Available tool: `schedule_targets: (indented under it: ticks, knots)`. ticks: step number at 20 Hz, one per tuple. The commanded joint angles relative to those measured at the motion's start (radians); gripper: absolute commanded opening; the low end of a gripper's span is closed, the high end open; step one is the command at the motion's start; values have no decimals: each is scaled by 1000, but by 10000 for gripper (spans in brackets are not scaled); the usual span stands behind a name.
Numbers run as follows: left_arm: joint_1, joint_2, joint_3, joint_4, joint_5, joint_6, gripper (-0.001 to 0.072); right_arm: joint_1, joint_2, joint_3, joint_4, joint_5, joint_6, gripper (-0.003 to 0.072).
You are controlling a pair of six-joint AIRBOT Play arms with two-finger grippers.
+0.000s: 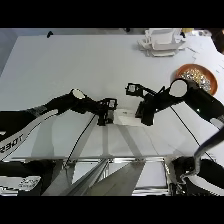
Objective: Fold the box and place the chain.
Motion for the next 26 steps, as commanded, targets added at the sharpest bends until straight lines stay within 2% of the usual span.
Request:
schedule_targets:
  ticks: [1, 2, 8, 11, 15, 18, 24, 26]
  knots:
    - [1, 0, 0, 0, 0, 0, 209, 0, 11, -39, 12, -27, -23, 257]
    - [1, 0, 0, 1, 0, 0, 209, 0, 13, -39, 32, -33, -23, 276]
    - [1, 0, 0, 0, 0, 0, 209, 4, 18, -39, 127, -37, -102, 276]
    - [1, 0, 0, 0, 0, 0, 209, 55, 18, -39, 97, -38, -127, 276]
    - [1, 1, 0, 0, 0, 0, 209, 118, 18, -39, -27, -127, -115, 283]
    - [1, 0, 0, 0, 0, 0, 209, 118, 18, -39, -37, -169, -91, 283]
    - [1, 0, 0, 0, 0, 0, 209, 119, 18, -39, -63, -176, -91, 279]
    - [1, 0, 0, 0, 0, 0, 209, 119, 21, -39, -62, -176, -90, 179]
